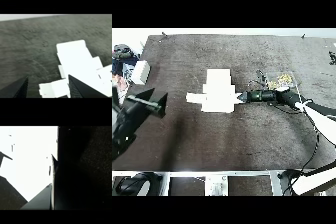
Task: Fold the box and place the chain.
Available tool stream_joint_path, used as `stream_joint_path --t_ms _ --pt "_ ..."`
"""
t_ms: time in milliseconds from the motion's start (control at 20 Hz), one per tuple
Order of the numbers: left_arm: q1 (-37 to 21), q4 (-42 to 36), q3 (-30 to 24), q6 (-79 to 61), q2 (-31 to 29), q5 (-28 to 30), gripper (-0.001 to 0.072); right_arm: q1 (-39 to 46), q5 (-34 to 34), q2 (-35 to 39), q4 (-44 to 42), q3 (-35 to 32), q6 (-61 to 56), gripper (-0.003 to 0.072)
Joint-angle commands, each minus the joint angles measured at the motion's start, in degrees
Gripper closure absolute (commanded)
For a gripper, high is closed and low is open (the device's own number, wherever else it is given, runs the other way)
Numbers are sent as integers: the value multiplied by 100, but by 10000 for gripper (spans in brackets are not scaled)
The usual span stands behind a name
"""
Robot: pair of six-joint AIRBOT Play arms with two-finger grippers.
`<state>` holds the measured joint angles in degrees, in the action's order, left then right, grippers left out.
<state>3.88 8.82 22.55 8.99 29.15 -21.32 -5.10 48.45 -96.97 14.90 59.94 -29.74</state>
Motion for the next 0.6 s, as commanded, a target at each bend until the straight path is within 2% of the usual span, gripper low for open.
stream_joint_path --t_ms 0,300,550 --pt "-4 -22 960 -66 1493 -846 183 -7 -26 4 28 4 122 675" --pt "-4 107 3211 59 4378 -2428 184 -7 -22 4 26 4 229 675" --pt "-4 1329 5523 1432 6437 -3578 184 -7 20 4 26 4 474 675"
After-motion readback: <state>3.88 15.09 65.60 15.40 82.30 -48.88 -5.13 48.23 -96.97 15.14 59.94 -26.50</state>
